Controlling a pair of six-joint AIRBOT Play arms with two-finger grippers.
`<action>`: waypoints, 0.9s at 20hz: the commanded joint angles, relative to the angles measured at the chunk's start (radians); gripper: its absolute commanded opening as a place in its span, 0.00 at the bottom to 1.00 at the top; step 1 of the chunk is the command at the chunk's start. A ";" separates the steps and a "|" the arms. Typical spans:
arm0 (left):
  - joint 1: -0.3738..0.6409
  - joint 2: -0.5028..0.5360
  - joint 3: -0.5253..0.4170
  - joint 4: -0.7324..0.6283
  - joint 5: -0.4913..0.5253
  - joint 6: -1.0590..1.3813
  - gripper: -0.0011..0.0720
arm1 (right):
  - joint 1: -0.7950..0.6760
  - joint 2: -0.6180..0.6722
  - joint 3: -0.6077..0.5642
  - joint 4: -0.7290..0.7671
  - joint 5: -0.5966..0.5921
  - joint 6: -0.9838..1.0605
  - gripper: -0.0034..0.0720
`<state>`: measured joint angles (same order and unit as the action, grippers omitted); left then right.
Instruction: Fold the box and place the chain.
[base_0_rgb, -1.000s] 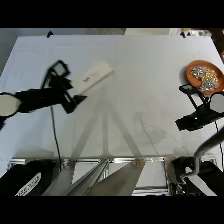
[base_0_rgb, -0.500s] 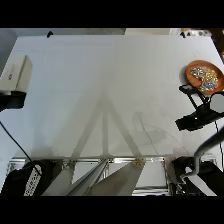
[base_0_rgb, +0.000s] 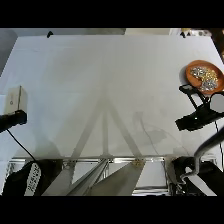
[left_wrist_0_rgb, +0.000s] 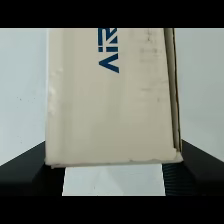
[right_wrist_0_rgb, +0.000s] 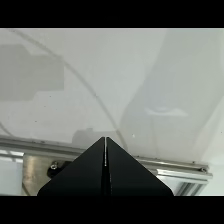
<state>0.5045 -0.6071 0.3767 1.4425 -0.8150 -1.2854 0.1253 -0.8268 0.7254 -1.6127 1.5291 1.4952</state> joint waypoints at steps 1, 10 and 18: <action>0.008 -0.026 -0.058 0.040 0.000 0.006 0.07 | -0.001 0.001 0.001 0.000 0.000 0.000 0.07; 0.005 -0.051 -0.098 0.026 -0.011 0.101 0.31 | -0.001 0.001 0.001 0.000 0.000 0.000 0.07; 0.005 0.070 -0.098 0.010 -0.003 0.092 0.92 | -0.001 0.001 0.001 0.000 0.000 0.000 0.07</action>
<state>0.5095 -0.5995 0.2790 1.4532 -0.8265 -1.1919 0.1253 -0.8268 0.7254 -1.6127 1.5291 1.4952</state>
